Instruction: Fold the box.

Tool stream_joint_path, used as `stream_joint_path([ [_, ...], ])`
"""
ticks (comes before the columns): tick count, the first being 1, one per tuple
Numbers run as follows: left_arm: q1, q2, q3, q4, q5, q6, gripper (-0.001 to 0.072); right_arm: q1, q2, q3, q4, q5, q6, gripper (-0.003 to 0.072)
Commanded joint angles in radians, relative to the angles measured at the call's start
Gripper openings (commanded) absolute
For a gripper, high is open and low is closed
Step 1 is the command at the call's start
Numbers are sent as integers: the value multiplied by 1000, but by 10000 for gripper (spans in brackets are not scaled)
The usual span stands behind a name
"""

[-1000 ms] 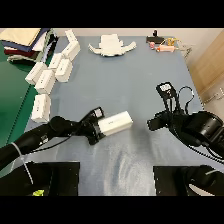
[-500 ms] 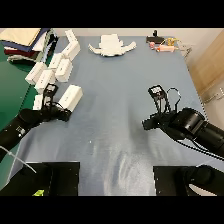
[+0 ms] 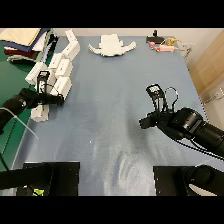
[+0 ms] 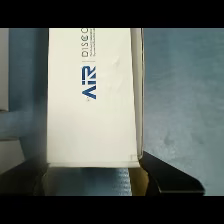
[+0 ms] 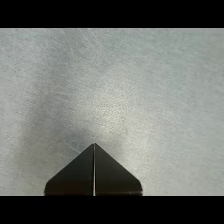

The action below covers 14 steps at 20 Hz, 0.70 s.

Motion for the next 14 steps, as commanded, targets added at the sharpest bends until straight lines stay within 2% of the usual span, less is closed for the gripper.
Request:
stream_joint_path([
  [1, 2, -158, 158, -1, -1, -44, 342, 1, -1, 1, 0, 6, 0, 6],
  [4, 2, -218, 232, -1, -25, -44, 342, 1, -1, 1, 1, 6, 0, 6],
  [8, 2, -251, 267, -2, 35, -44, 342, 1, -1, 1, 1, 6, 0, 6],
  [14, -9, -298, 341, -4, 32, -43, 342, 1, -1, 1, 1, 6, 0, 5],
])
